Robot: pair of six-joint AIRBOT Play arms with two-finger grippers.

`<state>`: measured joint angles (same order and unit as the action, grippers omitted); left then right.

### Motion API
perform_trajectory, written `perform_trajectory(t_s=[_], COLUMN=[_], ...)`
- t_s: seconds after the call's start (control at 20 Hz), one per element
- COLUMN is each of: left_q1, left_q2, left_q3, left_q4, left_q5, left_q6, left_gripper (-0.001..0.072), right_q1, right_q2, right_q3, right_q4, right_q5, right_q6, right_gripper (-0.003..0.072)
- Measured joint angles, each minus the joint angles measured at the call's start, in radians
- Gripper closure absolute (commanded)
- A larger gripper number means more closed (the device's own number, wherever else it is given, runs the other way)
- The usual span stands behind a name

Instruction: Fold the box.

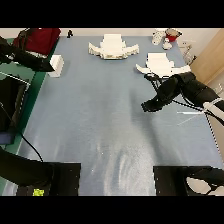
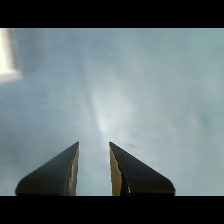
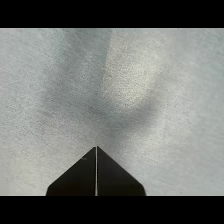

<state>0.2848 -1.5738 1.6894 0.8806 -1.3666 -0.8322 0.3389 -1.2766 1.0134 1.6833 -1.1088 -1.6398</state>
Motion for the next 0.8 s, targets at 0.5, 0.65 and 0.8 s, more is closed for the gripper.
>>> perform_trajectory(t_s=[0.5, 0.65, 0.8], left_q1=[-0.362, -0.487, -0.561], left_q2=[0.355, 0.392, 0.404], left_q3=[-0.636, -0.792, -0.870], left_q4=[-0.187, -0.194, -0.201], left_q5=[0.075, 0.232, 0.349], left_q6=[-0.008, -0.025, -0.029], left_gripper=[0.0420, 0.0420, 0.0421], right_q1=[0.000, 0.000, 0.000], right_q2=[0.000, 0.000, 0.000], right_q3=[0.000, 0.000, 0.000], right_q4=[0.000, 0.000, 0.000], right_q5=[0.000, 0.000, 0.000], right_q6=[0.000, 0.000, 0.000], right_gripper=[0.0680, 0.0680, 0.0680])
